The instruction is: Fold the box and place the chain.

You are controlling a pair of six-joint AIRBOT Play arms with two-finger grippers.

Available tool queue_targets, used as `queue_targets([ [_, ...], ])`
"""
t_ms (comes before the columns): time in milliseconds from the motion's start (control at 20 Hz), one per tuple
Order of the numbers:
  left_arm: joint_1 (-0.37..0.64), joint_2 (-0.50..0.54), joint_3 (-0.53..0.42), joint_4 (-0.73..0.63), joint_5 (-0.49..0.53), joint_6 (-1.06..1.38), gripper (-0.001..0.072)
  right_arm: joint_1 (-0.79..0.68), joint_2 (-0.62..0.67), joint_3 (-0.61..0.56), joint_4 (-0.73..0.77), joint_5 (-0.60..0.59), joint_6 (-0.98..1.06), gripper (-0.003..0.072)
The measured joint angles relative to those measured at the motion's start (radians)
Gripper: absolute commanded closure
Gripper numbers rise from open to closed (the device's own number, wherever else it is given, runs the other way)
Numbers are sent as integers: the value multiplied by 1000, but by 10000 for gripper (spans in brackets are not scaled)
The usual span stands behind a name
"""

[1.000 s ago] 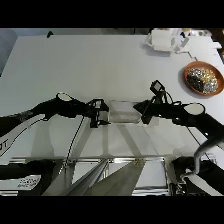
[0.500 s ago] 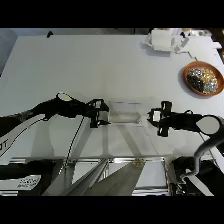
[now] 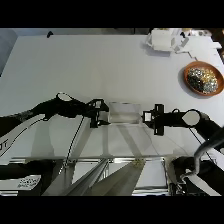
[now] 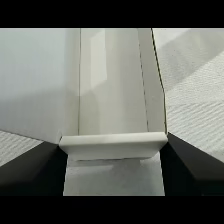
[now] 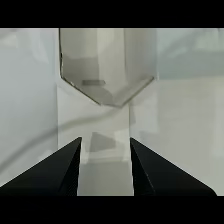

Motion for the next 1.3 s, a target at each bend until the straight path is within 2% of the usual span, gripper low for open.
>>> queue_targets([
  [50,0,0,0,0,0,0,691,2,-11,-1,17,-1,-21,430],
  [150,0,0,0,0,0,0,691,6,-31,0,49,-6,-48,463],
  [900,0,0,0,0,0,0,691,10,-87,-1,253,-27,-127,469],
  [1300,0,0,0,1,-2,2,691,56,-130,-1,305,-42,-156,468],
])
